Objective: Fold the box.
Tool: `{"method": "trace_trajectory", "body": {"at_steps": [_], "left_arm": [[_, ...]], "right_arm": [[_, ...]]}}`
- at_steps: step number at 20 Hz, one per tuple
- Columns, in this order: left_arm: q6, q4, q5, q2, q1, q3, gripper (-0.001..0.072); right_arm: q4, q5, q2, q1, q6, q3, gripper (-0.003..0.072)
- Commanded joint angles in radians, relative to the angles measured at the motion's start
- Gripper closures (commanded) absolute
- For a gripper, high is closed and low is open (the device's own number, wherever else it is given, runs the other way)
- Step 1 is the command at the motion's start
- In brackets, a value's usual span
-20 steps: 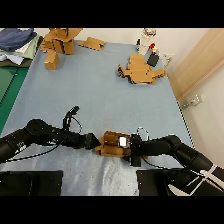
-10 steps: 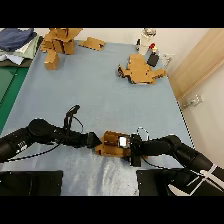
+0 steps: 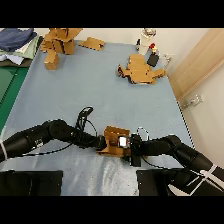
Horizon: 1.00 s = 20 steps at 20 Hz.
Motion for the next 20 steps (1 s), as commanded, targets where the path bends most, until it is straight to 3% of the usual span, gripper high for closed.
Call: {"method": "trace_trajectory", "body": {"at_steps": [1, 4, 8, 9, 10, 15, 20], "left_arm": [[-0.071, 0.073, 0.010, -0.053, -0.041, 0.044, 0.0062], [-0.160, 0.163, 0.002, -0.087, -0.087, 0.085, 0.0070], [-0.426, 0.440, -0.076, -0.121, -0.164, 0.154, 0.0071], [-0.496, 0.507, -0.092, -0.129, -0.183, 0.171, 0.0083], [-0.538, 0.552, -0.102, -0.134, -0.200, 0.183, 0.0150], [-0.657, 0.617, -0.156, -0.203, -0.274, 0.263, 0.0150], [-0.870, 0.778, -0.328, -0.290, -0.307, 0.366, 0.0150]], "right_arm": [[0.000, 0.000, 0.000, 0.001, 0.000, 0.000, 0.0191], [0.000, 0.000, 0.000, 0.001, 0.000, 0.000, 0.0190], [0.000, 0.000, 0.000, 0.001, 0.000, 0.000, 0.0190], [0.000, 0.000, 0.000, 0.001, 0.000, 0.000, 0.0191], [0.000, 0.000, 0.000, 0.001, 0.000, 0.000, 0.0190], [0.000, 0.000, 0.000, 0.001, 0.000, 0.000, 0.0190], [0.000, 0.000, 0.000, 0.001, 0.000, 0.000, 0.0190]]}}
